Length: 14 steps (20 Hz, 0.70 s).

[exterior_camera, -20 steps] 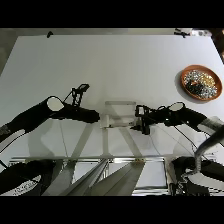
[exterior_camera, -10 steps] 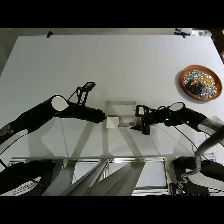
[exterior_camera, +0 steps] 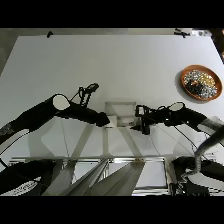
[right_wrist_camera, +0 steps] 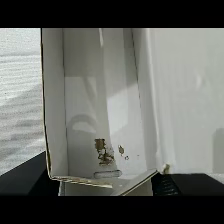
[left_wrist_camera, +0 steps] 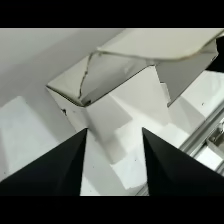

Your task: Fold the box and place the chain.

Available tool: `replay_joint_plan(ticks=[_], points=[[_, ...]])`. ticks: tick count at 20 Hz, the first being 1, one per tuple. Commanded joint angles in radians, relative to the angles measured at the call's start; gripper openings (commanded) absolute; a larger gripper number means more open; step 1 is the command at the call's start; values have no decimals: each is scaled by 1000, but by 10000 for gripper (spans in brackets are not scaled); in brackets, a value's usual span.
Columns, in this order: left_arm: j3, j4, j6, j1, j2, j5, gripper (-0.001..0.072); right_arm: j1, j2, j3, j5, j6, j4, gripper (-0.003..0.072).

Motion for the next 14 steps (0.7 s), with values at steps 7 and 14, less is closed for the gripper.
replay_joint_plan(ticks=[7, 14], points=[[14, 128, -247, -62, -33, 63, 485, 0, 0, 0, 0, 0, 0, 477], [161, 220, -406, -129, -132, 51, 485, 0, 0, 0, 0, 0, 0, 477]])
